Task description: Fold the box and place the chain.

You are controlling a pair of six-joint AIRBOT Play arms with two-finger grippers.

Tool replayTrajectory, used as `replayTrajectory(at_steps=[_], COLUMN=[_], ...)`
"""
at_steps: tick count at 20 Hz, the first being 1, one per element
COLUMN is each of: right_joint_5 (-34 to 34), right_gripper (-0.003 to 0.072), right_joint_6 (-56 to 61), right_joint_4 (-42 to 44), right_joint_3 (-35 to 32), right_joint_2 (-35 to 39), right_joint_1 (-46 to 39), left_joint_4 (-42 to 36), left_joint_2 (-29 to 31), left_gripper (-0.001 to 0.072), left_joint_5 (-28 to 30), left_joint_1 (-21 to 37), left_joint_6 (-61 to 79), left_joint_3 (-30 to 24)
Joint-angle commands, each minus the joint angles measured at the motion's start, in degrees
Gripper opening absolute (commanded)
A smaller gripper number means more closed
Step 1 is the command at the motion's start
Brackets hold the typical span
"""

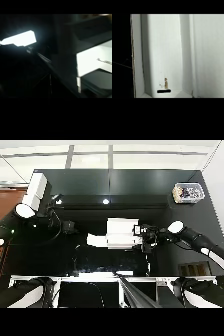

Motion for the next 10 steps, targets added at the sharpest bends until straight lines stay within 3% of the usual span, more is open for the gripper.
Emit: replayTrajectory(at_steps=[1,7,10], right_joint_5=[0.07,0.07,0.07], right_gripper=[0.0459,0.0459,0.0459], right_joint_6=[0.26,0.24,0.24], right_joint_4=[0.04,0.07,0.07], right_joint_3=[-0.04,-0.04,-0.04], right_joint_2=[0.0,0.0,0.0], right_joint_1=[0.04,0.04,0.04], left_joint_4=[-12.0,-12.83,-15.08], left_joint_2=[-2.32,-7.41,-11.47], left_gripper=[0.0027,0.0025,0.0025], left_joint_5=[-2.82,7.69,6.56], left_joint_1=[1.79,-7.82,-12.2], left_joint_6=[-2.69,-8.72,-7.06], left_joint_3=[-5.22,-7.45,-4.48])
